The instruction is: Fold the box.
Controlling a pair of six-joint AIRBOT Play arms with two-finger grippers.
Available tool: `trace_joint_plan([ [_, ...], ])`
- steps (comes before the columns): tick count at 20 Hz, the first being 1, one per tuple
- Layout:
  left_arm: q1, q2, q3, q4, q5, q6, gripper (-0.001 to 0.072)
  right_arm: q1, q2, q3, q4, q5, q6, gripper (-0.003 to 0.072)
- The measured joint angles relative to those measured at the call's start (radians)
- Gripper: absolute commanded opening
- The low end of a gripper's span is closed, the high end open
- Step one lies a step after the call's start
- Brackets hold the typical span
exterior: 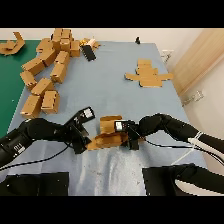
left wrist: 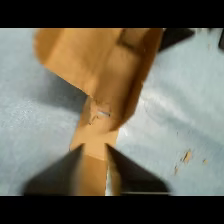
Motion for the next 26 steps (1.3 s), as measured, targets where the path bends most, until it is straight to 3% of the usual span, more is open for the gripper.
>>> trace_joint_plan([
  [5, -0.109, -0.054, -0.005, 0.110, 0.039, 0.018, 0.0696, 0.000, 0.000, 0.000, 0.000, 0.000, 0.000, 0.0511],
  [14, -0.183, -0.164, -0.004, 0.121, 0.194, 0.022, 0.0694, 0.000, 0.000, 0.000, 0.000, 0.000, 0.000, 0.0511],
  [15, -0.194, -0.167, -0.004, 0.120, 0.208, 0.023, 0.0621, 0.000, 0.000, 0.000, 0.000, 0.000, 0.000, 0.0511],
  [16, -0.202, -0.170, -0.004, 0.119, 0.220, 0.022, 0.0439, 0.000, 0.000, 0.000, 0.000, 0.000, 0.000, 0.0511],
  [17, -0.208, -0.172, -0.004, 0.119, 0.230, 0.023, 0.0349, 0.000, 0.000, 0.000, 0.000, -0.001, 0.000, 0.0511],
  [22, -0.221, -0.175, -0.004, 0.118, 0.250, 0.023, 0.0341, 0.000, 0.000, 0.000, 0.000, -0.001, 0.000, 0.0511],
  [23, -0.222, -0.175, -0.004, 0.118, 0.252, 0.025, 0.0272, 0.000, 0.000, 0.000, 0.000, -0.001, 0.000, 0.0511],
  [24, -0.223, -0.175, -0.004, 0.117, 0.253, 0.030, 0.0102, 0.000, 0.000, 0.000, 0.000, -0.001, 0.000, 0.0511],
  [26, -0.224, -0.175, -0.004, 0.119, 0.257, 0.038, 0.0094, 0.000, 0.000, 0.000, 0.000, -0.002, 0.000, 0.0511],
])
